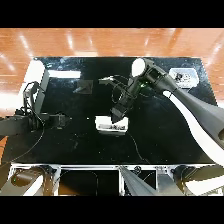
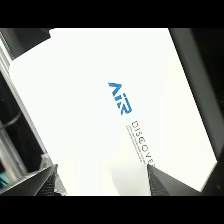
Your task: Fold the box and place the chain.
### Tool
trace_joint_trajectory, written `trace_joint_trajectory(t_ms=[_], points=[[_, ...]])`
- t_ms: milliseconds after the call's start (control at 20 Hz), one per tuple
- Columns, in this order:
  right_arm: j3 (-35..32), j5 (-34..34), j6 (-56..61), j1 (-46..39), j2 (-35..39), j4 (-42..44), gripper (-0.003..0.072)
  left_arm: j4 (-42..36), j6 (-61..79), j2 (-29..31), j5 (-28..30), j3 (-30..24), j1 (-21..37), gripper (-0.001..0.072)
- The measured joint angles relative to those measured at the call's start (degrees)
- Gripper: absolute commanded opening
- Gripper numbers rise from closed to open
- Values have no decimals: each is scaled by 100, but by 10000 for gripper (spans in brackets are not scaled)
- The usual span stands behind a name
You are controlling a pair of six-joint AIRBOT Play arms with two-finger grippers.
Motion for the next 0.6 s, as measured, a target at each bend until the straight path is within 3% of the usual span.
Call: trace_joint_trajectory(t_ms=[200,300,600], points=[[0,-177,-94,164,0,-352,719,-4,0,0,-4,0,0,549],[0,-264,-144,208,0,-450,567,-7,0,0,-9,0,0,549],[0,-356,-199,282,0,-656,540,-20,-2,0,-79,0,0,549]])
